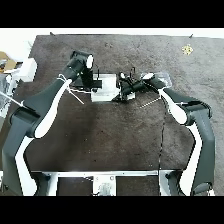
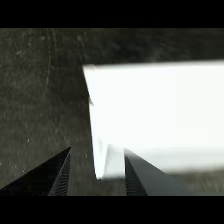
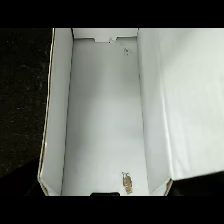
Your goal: Fold the box and place the chain.
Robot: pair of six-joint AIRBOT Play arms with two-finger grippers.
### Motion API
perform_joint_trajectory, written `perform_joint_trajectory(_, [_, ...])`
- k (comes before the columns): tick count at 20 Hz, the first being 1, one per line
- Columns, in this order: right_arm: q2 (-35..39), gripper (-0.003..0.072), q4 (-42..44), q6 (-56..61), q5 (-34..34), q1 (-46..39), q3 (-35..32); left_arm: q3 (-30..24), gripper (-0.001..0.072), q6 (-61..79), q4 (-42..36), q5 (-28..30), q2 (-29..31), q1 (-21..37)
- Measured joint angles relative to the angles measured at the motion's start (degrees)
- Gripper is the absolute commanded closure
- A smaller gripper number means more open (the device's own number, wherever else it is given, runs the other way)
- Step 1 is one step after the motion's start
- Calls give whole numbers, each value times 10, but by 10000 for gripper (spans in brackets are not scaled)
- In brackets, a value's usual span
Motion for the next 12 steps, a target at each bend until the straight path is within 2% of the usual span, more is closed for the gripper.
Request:
perform_joint_trajectory(3, [0, 383, 0, 0, 0, 0, 0, 3, 348, 56, -2, 5, 36, 0])
perform_joint_trajectory(8, [0, 383, 0, 0, 0, 0, 0, 3, 346, 214, 22, 56, 87, 2])
perform_joint_trajectory(10, [0, 383, 0, 0, 0, 0, 0, 4, 345, 289, 4, 80, 101, 13])
perform_joint_trajectory(12, [0, 382, 0, 0, 0, 0, 0, 2, 345, 372, -47, 95, 108, 36])
